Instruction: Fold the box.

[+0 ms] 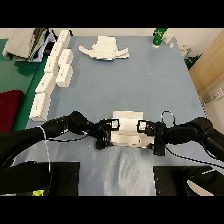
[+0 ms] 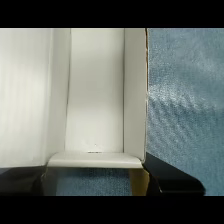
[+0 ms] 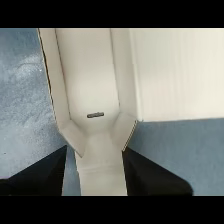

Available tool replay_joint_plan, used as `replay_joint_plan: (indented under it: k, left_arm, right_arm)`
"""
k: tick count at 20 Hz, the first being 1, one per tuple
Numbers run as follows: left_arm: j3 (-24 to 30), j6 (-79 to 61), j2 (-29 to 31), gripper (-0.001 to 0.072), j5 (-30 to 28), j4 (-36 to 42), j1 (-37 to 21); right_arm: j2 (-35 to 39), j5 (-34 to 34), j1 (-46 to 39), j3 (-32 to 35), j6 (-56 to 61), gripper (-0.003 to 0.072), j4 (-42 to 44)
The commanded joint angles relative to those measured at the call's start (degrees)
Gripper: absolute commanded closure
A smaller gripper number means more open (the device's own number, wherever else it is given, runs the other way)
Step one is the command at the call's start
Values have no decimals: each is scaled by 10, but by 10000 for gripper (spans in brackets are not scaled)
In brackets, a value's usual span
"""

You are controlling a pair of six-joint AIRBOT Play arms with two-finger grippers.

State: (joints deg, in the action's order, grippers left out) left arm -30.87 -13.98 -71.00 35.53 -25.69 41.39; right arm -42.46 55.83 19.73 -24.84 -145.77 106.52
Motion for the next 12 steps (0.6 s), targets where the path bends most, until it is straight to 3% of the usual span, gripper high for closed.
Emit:
replay_joint_plan:
  k: [1,2,3,4,6,9,12]
  left_arm:
    - [0,0,0,190,0,0,0]
    - [0,0,0,189,0,0,0]
    - [0,0,0,189,0,0,0]
    - [0,0,0,189,0,0,0]
    - [0,0,0,189,0,0,0]
    - [0,0,0,189,0,0,0]
    - [0,0,0,189,0,0,0]
  right_arm:
    - [-21,-50,0,2,-62,197,33]
    - [-22,-52,0,2,-64,329,35]
    - [-22,-52,0,2,-64,395,40]
    - [-22,-52,1,2,-65,397,49]
    - [-22,-48,2,2,-74,518,69]
    - [-23,-55,16,2,-73,606,68]
    - [-33,-68,23,2,-73,605,71]
